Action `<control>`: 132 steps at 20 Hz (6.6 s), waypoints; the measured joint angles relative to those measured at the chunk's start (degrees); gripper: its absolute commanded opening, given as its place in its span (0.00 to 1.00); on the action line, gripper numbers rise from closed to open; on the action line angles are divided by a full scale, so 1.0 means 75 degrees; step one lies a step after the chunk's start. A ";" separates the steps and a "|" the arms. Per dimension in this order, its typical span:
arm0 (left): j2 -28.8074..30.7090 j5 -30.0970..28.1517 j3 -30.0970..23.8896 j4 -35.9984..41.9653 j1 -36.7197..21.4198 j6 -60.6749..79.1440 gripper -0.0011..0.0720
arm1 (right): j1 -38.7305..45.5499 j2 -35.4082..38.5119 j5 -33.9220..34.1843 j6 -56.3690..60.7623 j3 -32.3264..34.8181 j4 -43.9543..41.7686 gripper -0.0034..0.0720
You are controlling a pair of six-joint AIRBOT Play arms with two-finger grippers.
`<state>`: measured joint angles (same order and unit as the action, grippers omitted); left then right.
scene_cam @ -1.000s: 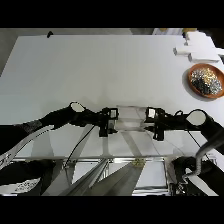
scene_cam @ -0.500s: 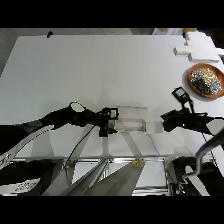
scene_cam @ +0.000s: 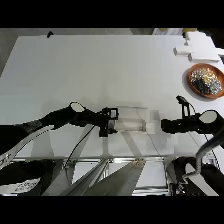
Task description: Fold the box and place the chain.
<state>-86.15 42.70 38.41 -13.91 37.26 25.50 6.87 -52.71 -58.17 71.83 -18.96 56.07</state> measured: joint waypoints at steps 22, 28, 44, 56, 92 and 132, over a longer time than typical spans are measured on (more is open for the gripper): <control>0.0000 0.0000 0.0000 -0.0003 0.0000 0.0000 0.11 | -0.0393 0.0714 -0.0577 -0.1183 0.0125 -0.2288 0.41; 0.0000 0.0000 0.0000 0.0000 0.0000 0.0000 0.11 | -0.1402 0.0737 0.0233 -0.0734 0.0122 -0.2092 0.47; 0.0000 0.0003 0.0000 -0.0003 0.0000 0.0006 0.11 | -0.3984 -0.0119 0.1078 0.3547 -0.1241 0.0892 0.46; 0.0000 0.0003 0.0000 0.0000 -0.0003 -0.0003 0.11 | -0.5633 -0.1743 0.0117 0.7198 -0.2667 0.3121 0.46; 0.0000 0.0023 0.0000 0.0000 -0.0003 -0.0015 0.11 | -0.6155 -0.2541 -0.0015 0.8145 -0.2946 0.4316 0.44; 0.0000 0.0000 0.0003 -0.0003 -0.0003 0.0003 0.11 | 0.3258 -0.6140 0.0268 0.1172 -0.8390 0.3727 0.33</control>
<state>-86.15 42.70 38.44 -13.93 37.23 25.52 31.31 -98.76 -56.16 80.62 -81.89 84.03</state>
